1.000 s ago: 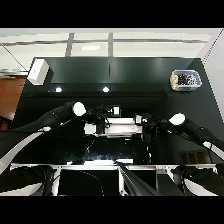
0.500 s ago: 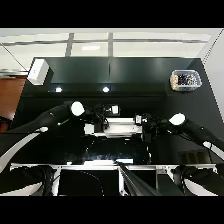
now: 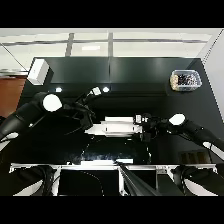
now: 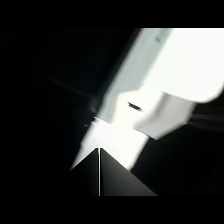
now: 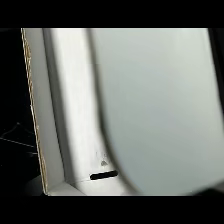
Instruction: Fold the box and place the chain.
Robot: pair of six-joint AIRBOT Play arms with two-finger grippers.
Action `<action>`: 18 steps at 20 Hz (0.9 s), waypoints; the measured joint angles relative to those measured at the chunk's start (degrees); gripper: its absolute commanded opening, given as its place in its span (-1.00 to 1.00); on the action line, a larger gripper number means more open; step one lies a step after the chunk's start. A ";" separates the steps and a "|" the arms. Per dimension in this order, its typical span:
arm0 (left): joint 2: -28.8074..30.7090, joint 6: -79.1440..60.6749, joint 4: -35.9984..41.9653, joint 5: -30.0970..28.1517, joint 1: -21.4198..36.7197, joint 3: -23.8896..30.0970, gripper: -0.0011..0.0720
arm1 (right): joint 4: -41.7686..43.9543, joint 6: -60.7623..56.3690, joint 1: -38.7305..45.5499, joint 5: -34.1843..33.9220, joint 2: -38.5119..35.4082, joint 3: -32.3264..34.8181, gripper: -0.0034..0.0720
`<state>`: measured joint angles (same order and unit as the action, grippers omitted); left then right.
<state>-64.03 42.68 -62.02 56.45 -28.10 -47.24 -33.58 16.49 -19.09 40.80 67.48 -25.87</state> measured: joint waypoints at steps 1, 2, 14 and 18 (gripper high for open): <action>0.55 1.57 1.49 2.47 0.24 0.66 -0.91 | 0.15 -0.02 -0.02 -0.07 0.00 0.00 0.34; 0.94 2.80 4.35 3.78 0.48 1.73 -0.91 | 0.15 -0.02 0.00 -0.11 0.00 0.00 0.34; -4.90 -20.35 56.30 -20.81 0.15 12.74 -0.91 | 0.15 -0.07 0.00 -0.15 0.00 0.00 0.34; -8.17 -24.35 57.79 -25.18 -1.20 11.65 -0.91 | 0.13 -0.07 0.00 -0.15 0.00 0.00 0.34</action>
